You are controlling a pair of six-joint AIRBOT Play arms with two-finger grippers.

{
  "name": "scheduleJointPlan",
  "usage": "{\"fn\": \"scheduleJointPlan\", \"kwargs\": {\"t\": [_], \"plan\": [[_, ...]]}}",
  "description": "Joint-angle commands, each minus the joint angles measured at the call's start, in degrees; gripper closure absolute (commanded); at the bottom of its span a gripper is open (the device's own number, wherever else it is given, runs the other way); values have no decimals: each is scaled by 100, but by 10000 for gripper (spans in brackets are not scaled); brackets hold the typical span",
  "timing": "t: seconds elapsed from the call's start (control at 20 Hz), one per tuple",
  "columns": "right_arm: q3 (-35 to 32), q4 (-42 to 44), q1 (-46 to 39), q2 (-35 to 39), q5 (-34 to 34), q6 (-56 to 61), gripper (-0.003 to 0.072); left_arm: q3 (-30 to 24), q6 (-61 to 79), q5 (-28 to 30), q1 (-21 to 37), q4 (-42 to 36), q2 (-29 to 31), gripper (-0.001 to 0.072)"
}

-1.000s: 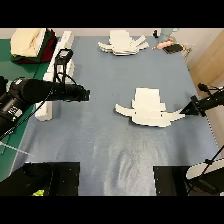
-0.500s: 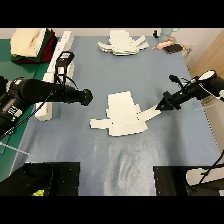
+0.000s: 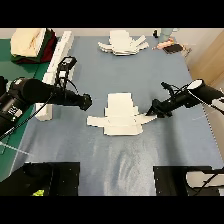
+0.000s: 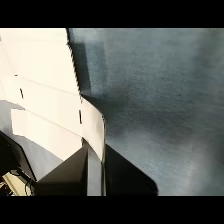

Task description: Fold the box.

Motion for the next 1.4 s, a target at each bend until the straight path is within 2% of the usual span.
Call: {"fn": "scheduleJointPlan", "kwargs": {"t": [0.0, 0.05, 0.15, 0.3, 0.4, 0.55, 0.75, 0.95, 1.15, 1.2, 1.25, 1.35], "plan": [[-50, 138, 127, -81, 173, -295, 655, 2, -385, -142, 7, -4, -2, 16], [-50, 173, 234, -87, 179, -511, 683, 2, -544, -190, 17, -2, -4, 16], [-85, 192, 540, 48, -7, -748, 684, 2, -726, -293, 157, 0, -22, 16], [-651, 149, 1130, 870, -1095, -800, 684, 0, -719, -525, 697, -87, -92, 16], [-1180, 74, 1567, 1451, -1788, -796, 685, 0, -514, -732, 1047, -516, -291, 16], [-1696, 42, 2129, 2002, -2258, -772, 684, -4, 247, -859, 1180, -1327, -824, 15], [-1762, -15, 2500, 2179, -2295, -568, 684, -4, 1093, -780, 1180, -2000, -1899, 16], [-1762, -17, 2608, 2181, -2293, -470, 684, -4, 1473, -780, 1180, -2184, -2723, 16], [-1762, -22, 2608, 2181, -2291, -472, 684, -4, 1725, -837, 1180, -2291, -3008, 20], [-1762, -42, 2608, 2181, -2291, -472, 684, -4, 1928, -881, 1180, -2487, -3008, 103], [-1762, -66, 2608, 2181, -2291, -472, 684, -4, 2262, -1014, 1180, -2798, -3008, 135], [-1762, -103, 2608, 2181, -2286, -470, 684, -4, 2798, -1434, 1189, -3217, -3008, 137]]}}
